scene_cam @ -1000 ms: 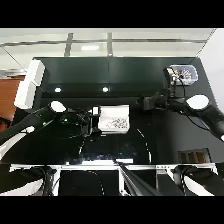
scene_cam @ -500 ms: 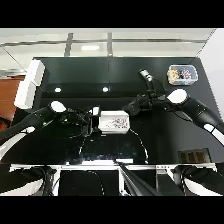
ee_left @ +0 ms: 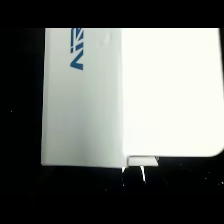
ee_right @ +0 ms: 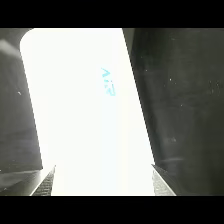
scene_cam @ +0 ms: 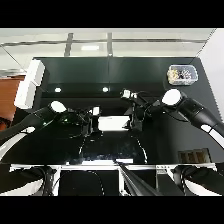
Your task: Fold the box and place the chain.
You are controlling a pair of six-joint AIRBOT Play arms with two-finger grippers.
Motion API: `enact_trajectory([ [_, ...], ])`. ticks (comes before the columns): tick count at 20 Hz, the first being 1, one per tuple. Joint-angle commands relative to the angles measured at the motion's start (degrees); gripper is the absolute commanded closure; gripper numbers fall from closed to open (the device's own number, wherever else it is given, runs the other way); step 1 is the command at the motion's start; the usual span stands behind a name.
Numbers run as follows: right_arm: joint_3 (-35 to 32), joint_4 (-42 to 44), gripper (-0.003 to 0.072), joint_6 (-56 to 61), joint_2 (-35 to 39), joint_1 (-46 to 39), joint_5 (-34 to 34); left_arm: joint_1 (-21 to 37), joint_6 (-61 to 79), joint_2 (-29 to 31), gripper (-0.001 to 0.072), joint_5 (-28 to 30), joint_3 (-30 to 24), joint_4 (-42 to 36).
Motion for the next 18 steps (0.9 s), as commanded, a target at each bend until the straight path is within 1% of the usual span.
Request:
enact_trajectory([
  [1,0.1,-4.4,-0.0007,-2.9,0.0,2.0,-5.4,0.0,0.0,0.0,0.0304,0.0,0.0,0.0],
  [4,0.1,-4.3,-0.0007,-2.9,0.0,2.3,-6.3,0.0,0.0,0.0,0.0305,0.0,0.0,0.0],
  [5,0.1,-4.3,0.0022,-2.9,0.0,2.3,-6.1,0.0,0.0,0.0,0.0304,0.0,0.0,0.0],
  [7,0.1,-4.3,0.0258,-2.4,0.0,2.3,-5.8,0.0,0.0,0.0,0.0305,0.0,0.0,0.0],
  [8,0.1,-4.3,0.0320,-2.3,0.0,2.3,-5.6,0.0,0.0,0.0,0.0304,0.0,0.0,0.0],
  [9,0.1,-4.3,0.0450,-2.2,0.0,2.3,-4.9,0.0,0.0,0.0,0.0304,0.0,0.0,0.0],
  [13,0.1,-4.3,0.0456,-1.2,0.0,2.3,-2.6,0.0,0.0,0.0,0.0304,0.0,0.0,0.0],
  [18,0.1,-4.3,0.0456,-1.2,0.0,2.3,-2.2,0.0,0.0,0.0,0.0304,0.0,0.0,0.0],
])
